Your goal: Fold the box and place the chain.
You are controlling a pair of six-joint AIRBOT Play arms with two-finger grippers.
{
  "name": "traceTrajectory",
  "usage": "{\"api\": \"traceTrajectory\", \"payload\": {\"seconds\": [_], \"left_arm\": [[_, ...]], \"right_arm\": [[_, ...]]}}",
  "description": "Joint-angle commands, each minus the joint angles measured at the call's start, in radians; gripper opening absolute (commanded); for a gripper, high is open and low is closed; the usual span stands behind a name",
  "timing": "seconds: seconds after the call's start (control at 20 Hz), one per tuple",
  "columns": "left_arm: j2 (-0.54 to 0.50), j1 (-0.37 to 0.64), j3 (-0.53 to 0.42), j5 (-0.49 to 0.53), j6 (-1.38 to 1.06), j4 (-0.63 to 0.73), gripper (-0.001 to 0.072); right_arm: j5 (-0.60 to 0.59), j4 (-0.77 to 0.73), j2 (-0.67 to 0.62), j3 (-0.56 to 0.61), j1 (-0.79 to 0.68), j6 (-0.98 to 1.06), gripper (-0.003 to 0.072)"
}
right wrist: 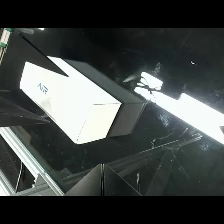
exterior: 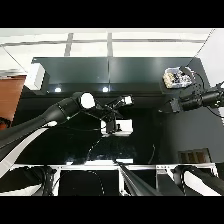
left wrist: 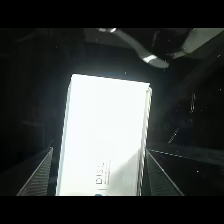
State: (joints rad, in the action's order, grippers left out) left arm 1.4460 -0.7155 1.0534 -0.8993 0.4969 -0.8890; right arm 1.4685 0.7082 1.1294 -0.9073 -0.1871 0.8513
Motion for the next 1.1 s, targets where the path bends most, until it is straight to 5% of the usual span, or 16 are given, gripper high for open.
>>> {"api": "traceTrajectory", "payload": {"seconds": [0.0,0.5,0.95,1.05], "left_arm": [[0.002,-0.007,0.0,-0.003,0.008,-0.012,0.0708],[0.008,-0.024,0.0,-0.021,0.008,-0.083,0.0708],[0.066,-0.101,0.0,0.104,0.009,-0.188,0.0706],[0.066,-0.103,0.0,0.065,0.009,-0.214,0.057]], "right_arm": [[0.004,0.0,-0.001,0.001,0.0,0.0,0.0017],[-0.018,0.0,-0.001,0.001,0.0,0.001,0.0017],[-0.033,0.0,-0.001,0.001,0.0,0.0,0.0017],[-0.023,0.0,-0.001,0.001,0.0,0.001,0.0017]]}}
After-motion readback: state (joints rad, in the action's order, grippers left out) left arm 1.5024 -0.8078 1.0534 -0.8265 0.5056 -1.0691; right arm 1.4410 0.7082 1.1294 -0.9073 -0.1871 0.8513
